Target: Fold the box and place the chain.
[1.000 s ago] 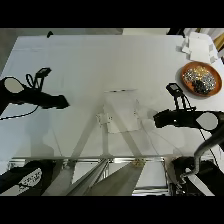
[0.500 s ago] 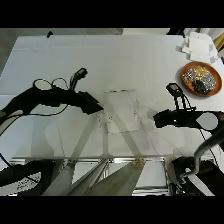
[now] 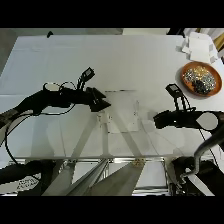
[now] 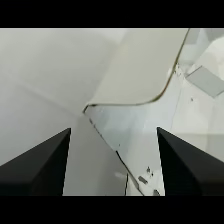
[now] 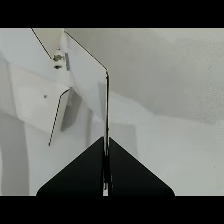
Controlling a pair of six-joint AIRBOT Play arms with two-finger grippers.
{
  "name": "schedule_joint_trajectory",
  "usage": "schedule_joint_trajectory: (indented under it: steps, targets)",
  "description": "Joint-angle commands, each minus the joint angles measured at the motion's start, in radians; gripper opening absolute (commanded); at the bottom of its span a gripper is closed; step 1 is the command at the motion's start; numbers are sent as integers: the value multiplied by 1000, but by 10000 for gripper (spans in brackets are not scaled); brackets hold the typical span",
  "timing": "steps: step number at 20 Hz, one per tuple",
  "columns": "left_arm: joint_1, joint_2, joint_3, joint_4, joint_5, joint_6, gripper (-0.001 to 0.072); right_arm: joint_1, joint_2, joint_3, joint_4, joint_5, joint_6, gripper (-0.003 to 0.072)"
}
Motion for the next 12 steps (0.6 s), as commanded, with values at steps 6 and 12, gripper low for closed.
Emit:
schedule_joint_trajectory:
  steps: [6,12]
  targets:
    - [-3,-118,34,-71,-109,69,574,1,0,0,1,14,0,8]
    - [-58,-168,76,-85,-128,77,556,1,0,0,2,21,0,8]
